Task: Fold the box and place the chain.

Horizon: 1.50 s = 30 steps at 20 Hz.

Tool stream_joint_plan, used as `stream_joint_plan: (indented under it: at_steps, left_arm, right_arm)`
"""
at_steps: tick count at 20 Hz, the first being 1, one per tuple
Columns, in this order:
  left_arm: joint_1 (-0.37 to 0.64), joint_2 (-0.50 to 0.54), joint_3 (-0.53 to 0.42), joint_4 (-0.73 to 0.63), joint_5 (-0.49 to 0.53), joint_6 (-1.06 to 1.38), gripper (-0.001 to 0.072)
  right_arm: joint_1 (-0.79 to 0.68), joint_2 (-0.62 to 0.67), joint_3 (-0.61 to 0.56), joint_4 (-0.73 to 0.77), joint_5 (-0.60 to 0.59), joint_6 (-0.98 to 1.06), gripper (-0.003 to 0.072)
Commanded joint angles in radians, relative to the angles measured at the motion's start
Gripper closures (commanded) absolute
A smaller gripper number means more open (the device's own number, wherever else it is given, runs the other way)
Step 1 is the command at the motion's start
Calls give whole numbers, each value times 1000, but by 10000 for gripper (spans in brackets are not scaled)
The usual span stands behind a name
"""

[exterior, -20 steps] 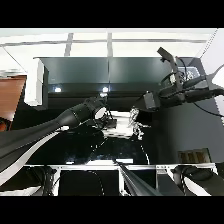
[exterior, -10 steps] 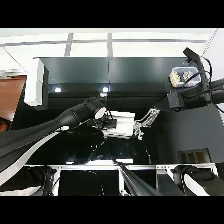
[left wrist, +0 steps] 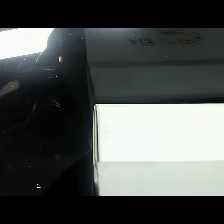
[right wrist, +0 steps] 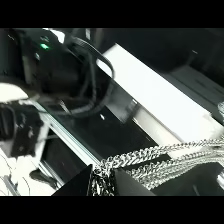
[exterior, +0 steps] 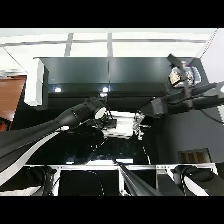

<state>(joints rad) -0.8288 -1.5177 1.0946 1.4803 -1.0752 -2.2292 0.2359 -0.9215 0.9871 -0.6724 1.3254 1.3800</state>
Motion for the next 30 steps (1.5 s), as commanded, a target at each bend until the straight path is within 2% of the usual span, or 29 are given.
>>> stream_joint_plan:
  at_steps: [1,5,7,15,16,17,18,21,23,24,26,27,28,30]
  left_arm:
    - [1,0,0,0,0,0,679]
    - [1,0,0,0,0,0,679]
    - [1,0,0,0,1,0,678]
    - [1,0,0,0,1,0,679]
    - [1,0,0,0,1,0,679]
    - [1,0,0,0,1,0,678]
    - [1,0,0,0,1,0,679]
    - [1,0,0,0,0,0,679]
    - [1,0,0,0,0,0,679]
    - [1,0,0,0,0,0,679]
    - [1,0,0,0,0,0,679]
    - [1,0,0,0,0,0,679]
    - [1,0,0,0,0,0,679]
    - [1,0,0,0,0,0,679]
  right_arm:
    - [100,-2,-107,48,-212,0,670]
    - [167,-3,-245,47,-373,14,670]
    - [178,-3,-288,48,-404,16,670]
    - [178,-5,-303,53,-466,23,666]
    - [177,-5,-303,52,-467,23,555]
    - [169,-5,-303,48,-463,23,393]
    - [146,-4,-303,48,-440,23,359]
    - [-11,15,-303,16,-278,-6,364]
    - [-122,48,-304,-117,-184,-37,364]
    - [-156,69,-311,-215,-176,-56,364]
    - [-168,88,-360,-321,-234,-169,362]
    - [-159,87,-399,-309,-296,-224,297]
    - [-138,87,-447,-284,-377,-308,-29]
    - [-75,81,-524,-263,-516,-512,-22]
